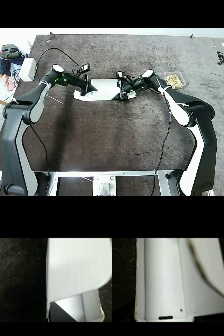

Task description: Fold the box and place the chain.

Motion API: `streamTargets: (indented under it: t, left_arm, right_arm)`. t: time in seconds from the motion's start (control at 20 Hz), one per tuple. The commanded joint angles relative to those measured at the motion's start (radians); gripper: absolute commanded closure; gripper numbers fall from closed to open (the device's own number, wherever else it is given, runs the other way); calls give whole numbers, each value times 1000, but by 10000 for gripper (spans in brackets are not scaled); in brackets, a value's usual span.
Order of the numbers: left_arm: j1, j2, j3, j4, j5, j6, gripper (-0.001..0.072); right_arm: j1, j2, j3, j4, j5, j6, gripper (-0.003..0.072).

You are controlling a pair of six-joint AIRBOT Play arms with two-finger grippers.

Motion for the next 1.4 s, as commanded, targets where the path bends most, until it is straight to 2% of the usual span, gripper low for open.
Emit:
streamTargets:
  t: [0.0, 0.3, 0.35, 0.4, 0.45, 0.7, 0.95, 1.1, 1.15, 1.2, 1.35]
  left_arm:
    - [1, 0, 0, 0, 0, 0, 698]
    - [1, 0, 0, -11, -30, -11, 696]
    - [1, 0, 0, -23, -35, -11, 520]
    - [1, 0, 0, -47, -42, -11, 277]
    - [1, 3, 1, -64, -50, -10, 297]
    - [40, 67, 3, -67, -77, -12, 296]
    - [156, 144, 3, -98, -219, -87, 296]
    - [165, 147, 2, -122, -302, -139, 318]
    - [154, 147, 2, -119, -303, -154, 541]
    - [140, 145, 2, -118, -304, -150, 696]
    - [75, 143, -3, -83, -246, -146, 699]
  right_arm:
    - [1, -1, 0, 0, 0, 0, 274]
    - [1, -1, 0, 0, 0, 0, 275]
    - [1, -1, 0, 0, 0, 0, 274]
    - [1, -1, 0, 0, 0, 0, 274]
    - [1, -1, 0, 0, 0, 0, 275]
    - [1, -1, 0, 0, 1, 0, 275]
    - [1, -1, 0, 0, 1, 0, 274]
    - [1, -1, 0, 0, 1, 0, 275]
    - [1, -1, 0, 0, 0, 0, 275]
    - [1, -1, 0, 0, 1, 0, 274]
    - [1, -1, 0, 0, 1, 0, 274]
